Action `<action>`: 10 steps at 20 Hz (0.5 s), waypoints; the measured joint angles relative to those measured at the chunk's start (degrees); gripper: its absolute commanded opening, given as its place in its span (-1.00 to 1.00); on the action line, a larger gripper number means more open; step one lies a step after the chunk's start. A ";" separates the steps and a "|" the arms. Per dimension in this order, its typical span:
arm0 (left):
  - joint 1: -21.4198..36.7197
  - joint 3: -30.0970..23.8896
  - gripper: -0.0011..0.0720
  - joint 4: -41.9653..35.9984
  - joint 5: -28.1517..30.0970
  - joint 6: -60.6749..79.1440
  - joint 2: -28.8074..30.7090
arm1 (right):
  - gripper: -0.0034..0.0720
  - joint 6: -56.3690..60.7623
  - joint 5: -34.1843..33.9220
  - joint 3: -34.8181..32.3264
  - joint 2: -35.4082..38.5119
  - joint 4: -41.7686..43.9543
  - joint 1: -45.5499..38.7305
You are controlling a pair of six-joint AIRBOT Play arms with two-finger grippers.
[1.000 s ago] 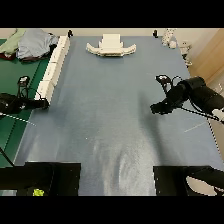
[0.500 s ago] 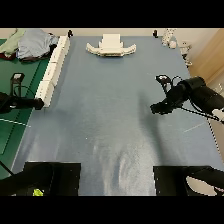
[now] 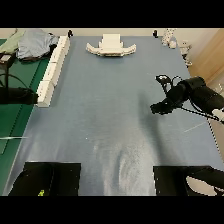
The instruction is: Fold the box.
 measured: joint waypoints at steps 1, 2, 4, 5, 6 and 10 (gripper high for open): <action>-3.56 1.11 -0.94 -0.35 -0.68 -1.46 -0.37 | -0.88 0.00 0.00 0.00 0.00 -0.02 0.00; -7.56 2.45 -0.94 -0.48 -1.09 -3.21 -1.46 | -0.88 0.00 -0.02 0.00 0.00 -0.02 0.00; -15.10 4.87 -0.94 -0.98 -1.09 -6.75 -4.63 | -0.88 0.00 0.00 0.00 0.00 -0.02 0.00; -18.32 5.84 -0.94 -1.11 -0.68 -8.41 -6.40 | -0.88 0.00 -0.02 0.00 0.00 0.00 0.00; -21.31 6.64 -0.94 -1.16 0.28 -9.90 -8.41 | -0.88 0.00 -0.02 0.00 0.00 0.00 0.00; -29.20 8.11 -0.94 -1.31 2.80 -12.76 -14.69 | -0.88 0.00 -0.02 0.00 0.00 0.00 0.00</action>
